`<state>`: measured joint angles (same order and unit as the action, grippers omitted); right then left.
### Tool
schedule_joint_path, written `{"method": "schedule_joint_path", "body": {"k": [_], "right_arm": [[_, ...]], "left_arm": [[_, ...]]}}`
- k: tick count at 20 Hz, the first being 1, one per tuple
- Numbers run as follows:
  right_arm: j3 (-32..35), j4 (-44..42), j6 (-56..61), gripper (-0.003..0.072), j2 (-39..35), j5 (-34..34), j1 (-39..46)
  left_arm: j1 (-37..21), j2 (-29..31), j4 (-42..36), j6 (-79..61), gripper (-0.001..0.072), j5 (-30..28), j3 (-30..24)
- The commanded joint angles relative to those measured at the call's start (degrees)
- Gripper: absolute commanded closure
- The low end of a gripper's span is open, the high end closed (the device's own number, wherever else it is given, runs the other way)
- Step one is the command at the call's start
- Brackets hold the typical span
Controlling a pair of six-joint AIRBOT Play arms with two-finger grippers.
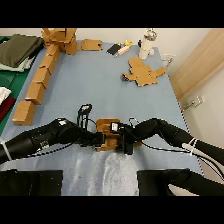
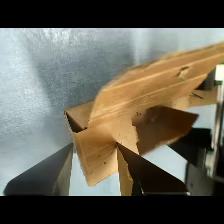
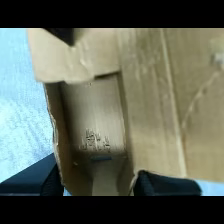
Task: Fold the box.
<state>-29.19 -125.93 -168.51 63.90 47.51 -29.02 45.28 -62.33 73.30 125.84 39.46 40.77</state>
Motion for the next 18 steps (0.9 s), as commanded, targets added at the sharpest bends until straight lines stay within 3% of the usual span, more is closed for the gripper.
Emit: {"method": "schedule_joint_path", "body": {"k": [1, 12, 18], "right_arm": [[0.0, 0.0, 0.0, 0.0199, 0.0, 0.0, 0.0], [0.0, 0.0, 0.0, 0.0199, 0.0, 0.0, 0.0], [0.0, 0.0, 0.0, 0.0199, 0.0, 0.0, 0.0]], "left_arm": [[3.3, -4.5, 11.0, 11.0, 0.0279, 5.1, 5.7], [6.9, -13.2, 11.4, 14.4, 0.0279, 15.0, 12.2], [6.9, -14.7, 10.6, 16.5, 0.028, 12.8, 12.1]]}}
